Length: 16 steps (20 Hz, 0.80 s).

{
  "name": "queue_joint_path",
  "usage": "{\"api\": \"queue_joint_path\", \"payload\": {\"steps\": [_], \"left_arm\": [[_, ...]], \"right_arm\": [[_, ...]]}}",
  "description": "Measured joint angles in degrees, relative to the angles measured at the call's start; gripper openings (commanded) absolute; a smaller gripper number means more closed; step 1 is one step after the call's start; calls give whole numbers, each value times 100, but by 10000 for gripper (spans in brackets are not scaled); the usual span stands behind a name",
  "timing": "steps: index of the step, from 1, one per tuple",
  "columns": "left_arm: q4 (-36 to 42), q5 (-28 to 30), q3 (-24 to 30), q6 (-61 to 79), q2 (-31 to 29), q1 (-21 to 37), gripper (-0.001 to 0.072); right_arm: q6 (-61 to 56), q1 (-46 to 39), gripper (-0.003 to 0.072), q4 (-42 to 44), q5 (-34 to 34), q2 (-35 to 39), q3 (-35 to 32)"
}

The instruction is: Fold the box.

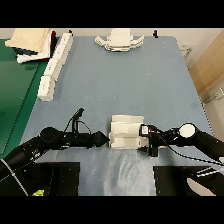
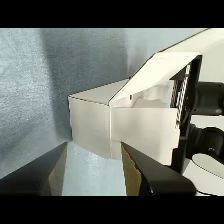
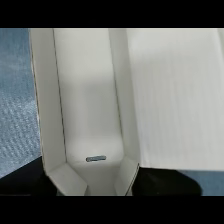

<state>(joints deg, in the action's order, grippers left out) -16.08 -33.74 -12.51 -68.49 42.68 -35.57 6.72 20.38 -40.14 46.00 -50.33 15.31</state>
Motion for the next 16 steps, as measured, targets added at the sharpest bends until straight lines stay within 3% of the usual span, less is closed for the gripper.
{"api": "queue_joint_path", "payload": {"steps": [4,7,8,16], "left_arm": [[-24,-66,-109,0,136,-57,502],[-479,-13,-376,-398,201,-275,500],[-723,50,-476,-651,216,-380,460],[-4096,52,-1663,-3989,1003,-1567,460]], "right_arm": [[0,-2,577,2,0,0,0],[0,0,578,2,0,0,0],[0,0,578,2,2,0,0],[0,0,578,4,0,0,0]]}}
